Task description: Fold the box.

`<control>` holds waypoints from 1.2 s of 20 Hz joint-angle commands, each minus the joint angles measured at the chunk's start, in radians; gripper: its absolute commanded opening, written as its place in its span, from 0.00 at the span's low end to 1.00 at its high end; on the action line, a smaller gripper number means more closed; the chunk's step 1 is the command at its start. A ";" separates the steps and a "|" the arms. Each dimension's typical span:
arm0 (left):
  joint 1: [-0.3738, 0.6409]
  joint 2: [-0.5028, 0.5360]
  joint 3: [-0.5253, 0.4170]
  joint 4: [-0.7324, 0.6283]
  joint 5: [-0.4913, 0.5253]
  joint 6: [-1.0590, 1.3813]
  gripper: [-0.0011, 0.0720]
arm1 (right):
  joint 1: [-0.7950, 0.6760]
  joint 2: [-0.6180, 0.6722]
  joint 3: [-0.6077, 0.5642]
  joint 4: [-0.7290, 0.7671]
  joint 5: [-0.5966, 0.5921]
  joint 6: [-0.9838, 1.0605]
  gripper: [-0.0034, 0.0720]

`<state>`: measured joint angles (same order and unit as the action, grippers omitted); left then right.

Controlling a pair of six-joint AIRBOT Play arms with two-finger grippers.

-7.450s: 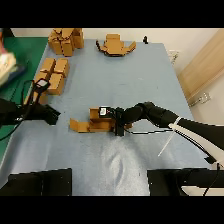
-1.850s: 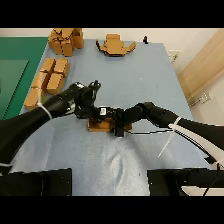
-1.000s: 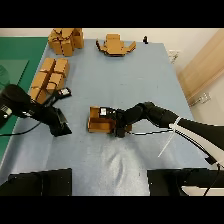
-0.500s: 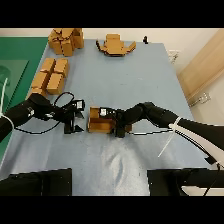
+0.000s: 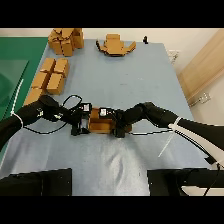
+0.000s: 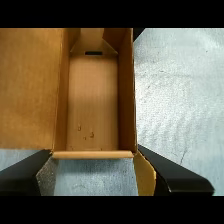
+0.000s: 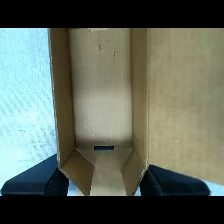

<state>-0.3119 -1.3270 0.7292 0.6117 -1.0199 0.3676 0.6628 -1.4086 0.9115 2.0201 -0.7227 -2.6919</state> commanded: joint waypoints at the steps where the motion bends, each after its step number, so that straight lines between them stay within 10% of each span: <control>1: -0.006 -0.024 0.000 -0.026 0.015 -0.013 0.96 | 0.000 0.000 0.000 0.000 0.003 0.005 0.76; 10: -0.007 -0.062 0.000 -0.031 0.044 -0.019 0.95 | 0.000 0.000 0.000 0.000 0.003 0.005 0.76; 12: -0.012 -0.063 0.000 -0.022 0.032 -0.018 0.44 | 0.000 0.000 0.000 0.000 0.003 0.005 0.76; 15: -0.042 -0.063 0.000 -0.021 0.028 -0.016 0.42 | -0.001 0.000 0.000 0.000 0.003 0.005 0.78; 17: -0.056 -0.063 0.000 -0.021 0.034 -0.019 0.42 | -0.003 0.001 0.000 -0.005 0.002 0.022 1.00; 24: -0.058 -0.063 0.000 0.002 0.034 -0.049 0.42 | -0.017 0.044 0.000 -0.088 -0.079 0.051 1.00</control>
<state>-0.3679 -1.3891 0.7292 0.5972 -0.9871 0.3386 0.6510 -1.3830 0.9115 1.9717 -0.7628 -2.6488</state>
